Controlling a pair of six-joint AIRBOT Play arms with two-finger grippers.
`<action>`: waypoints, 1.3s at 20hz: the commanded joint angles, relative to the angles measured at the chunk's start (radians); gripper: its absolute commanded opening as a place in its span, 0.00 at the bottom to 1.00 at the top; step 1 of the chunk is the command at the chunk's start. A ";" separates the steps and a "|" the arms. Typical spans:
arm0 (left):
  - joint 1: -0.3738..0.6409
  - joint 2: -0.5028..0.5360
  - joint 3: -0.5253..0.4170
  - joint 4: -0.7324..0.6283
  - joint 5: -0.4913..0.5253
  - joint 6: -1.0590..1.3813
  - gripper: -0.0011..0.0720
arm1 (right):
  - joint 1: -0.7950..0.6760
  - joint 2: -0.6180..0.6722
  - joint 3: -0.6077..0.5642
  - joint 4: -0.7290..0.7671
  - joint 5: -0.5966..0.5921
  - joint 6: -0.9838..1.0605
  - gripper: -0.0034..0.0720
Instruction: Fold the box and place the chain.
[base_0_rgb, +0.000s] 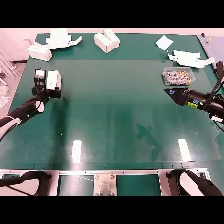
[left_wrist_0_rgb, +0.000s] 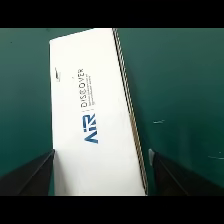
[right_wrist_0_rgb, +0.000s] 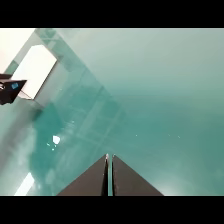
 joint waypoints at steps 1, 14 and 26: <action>0.001 0.079 0.001 0.000 -0.071 0.037 0.97 | 0.000 0.032 0.000 0.009 0.005 -0.004 0.10; 0.001 0.834 -0.096 -0.104 -0.588 0.074 0.04 | -0.002 0.367 -0.004 -0.059 -0.146 0.046 0.05; 0.001 1.361 -0.463 -0.449 -0.797 0.356 0.04 | -0.002 0.770 -0.348 -0.120 -0.261 0.040 0.05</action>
